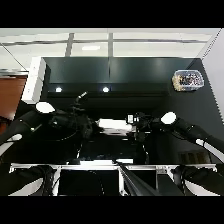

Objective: Fold the box and place the chain.

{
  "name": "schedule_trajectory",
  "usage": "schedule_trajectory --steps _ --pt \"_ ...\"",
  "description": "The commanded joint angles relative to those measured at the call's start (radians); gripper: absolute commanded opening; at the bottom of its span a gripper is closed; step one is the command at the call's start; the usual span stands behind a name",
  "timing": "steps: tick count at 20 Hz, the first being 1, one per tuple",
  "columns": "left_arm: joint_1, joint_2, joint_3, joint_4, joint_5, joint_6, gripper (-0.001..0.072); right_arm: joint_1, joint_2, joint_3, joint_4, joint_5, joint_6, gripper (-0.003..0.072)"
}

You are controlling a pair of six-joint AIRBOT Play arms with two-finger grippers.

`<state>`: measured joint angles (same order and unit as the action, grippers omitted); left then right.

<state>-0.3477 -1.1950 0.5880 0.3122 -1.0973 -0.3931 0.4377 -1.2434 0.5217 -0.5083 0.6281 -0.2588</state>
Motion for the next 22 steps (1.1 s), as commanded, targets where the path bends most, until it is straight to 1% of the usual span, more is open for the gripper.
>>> schedule_trajectory --steps 1,2,4,5,7,10,12,14,16,19,22 --pt "-0.070 -0.060 -0.013 -0.380 0.130 0.293 0.0027 0.001 0.000 0.000 0.000 0.000 0.000 0.0394" --pt "-0.077 -0.063 -0.011 -0.405 0.232 0.323 0.0026 0.001 0.000 0.000 0.000 0.000 0.000 0.0394" --pt "-0.080 -0.062 0.000 -0.374 0.425 0.327 0.0027 0.001 0.000 0.000 0.000 0.000 0.000 0.0394" --pt "-0.080 -0.062 0.008 -0.328 0.488 0.326 0.0026 0.001 0.000 0.000 0.001 0.000 0.000 0.0394" --pt "-0.080 -0.063 0.024 -0.172 0.552 0.296 0.0027 0.001 0.000 0.000 0.001 0.000 0.000 0.0394" --pt "-0.086 -0.068 0.035 0.053 0.516 0.247 0.0027 0.001 0.000 0.000 0.001 0.000 0.000 0.0395" --pt "-0.101 -0.069 0.036 0.150 0.515 0.240 0.0027 0.001 0.000 0.000 0.001 0.000 0.000 0.0394" --pt "-0.107 -0.071 0.039 0.183 0.514 0.206 0.0029 0.001 0.000 0.000 0.001 0.000 0.000 0.0395" --pt "-0.108 -0.082 0.039 0.186 0.489 0.202 0.0029 0.001 0.000 0.000 0.001 0.000 0.000 0.0394" --pt "-0.109 -0.111 0.040 0.222 0.491 0.204 0.0029 0.001 0.000 0.000 0.001 0.000 0.000 0.0394" --pt "-0.104 -0.101 0.079 0.258 0.451 0.202 0.0028 0.001 0.000 0.000 0.001 0.000 0.000 0.0394"
